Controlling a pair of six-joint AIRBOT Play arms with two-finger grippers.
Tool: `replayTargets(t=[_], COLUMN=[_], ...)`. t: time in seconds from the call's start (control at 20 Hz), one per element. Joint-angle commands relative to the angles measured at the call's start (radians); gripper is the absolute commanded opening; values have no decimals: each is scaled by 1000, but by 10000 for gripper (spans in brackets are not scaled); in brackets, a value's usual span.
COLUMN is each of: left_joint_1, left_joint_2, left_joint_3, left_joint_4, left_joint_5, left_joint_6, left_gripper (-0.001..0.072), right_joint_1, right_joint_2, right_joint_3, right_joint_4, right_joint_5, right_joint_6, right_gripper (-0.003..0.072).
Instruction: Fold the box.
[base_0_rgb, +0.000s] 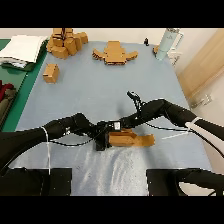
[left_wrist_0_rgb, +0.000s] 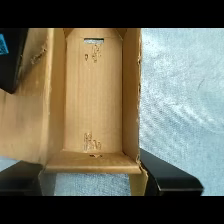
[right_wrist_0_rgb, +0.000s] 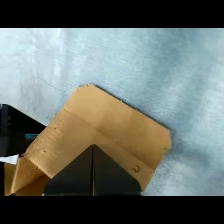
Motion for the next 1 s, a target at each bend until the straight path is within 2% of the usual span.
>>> replayTargets(t=[0.0, 0.2, 0.35, 0.5, 0.55, 0.6, 0.7, 0.85, 0.95], left_joint_1=[0, 0, 0, 0, 0, 0, 0, 0, 1], left_joint_2=[0, 0, 0, 0, 0, 0, 0, 0, 0], left_joint_3=[0, 0, 0, 0, 0, 0, 0, 0, 0], left_joint_4=[0, 0, 0, 0, 0, 0, 0, 0, 0], left_joint_5=[0, 0, 0, 0, 0, 0, 0, 0, 0], left_joint_6=[0, 0, 0, 0, 0, 0, 0, 0, 0], left_gripper=[591, 591, 591, 592, 592, 591, 591, 592, 592], right_joint_1=[0, 0, 1, 23, 25, 25, 25, 25, 25], right_joint_2=[88, 294, 453, 608, 644, 668, 672, 615, 546], right_joint_3=[1, -14, -104, -219, -246, -269, -291, -293, -293], right_joint_4=[-1, -40, -58, -69, -116, -179, -306, -365, -356], right_joint_5=[-30, -188, -248, -337, -341, -333, -284, -126, -89], right_joint_6=[-57, -61, -87, -242, -269, -321, -437, -521, -607], right_gripper=[3, 2, 2, 6, 117, 340, 533, 552, 552])
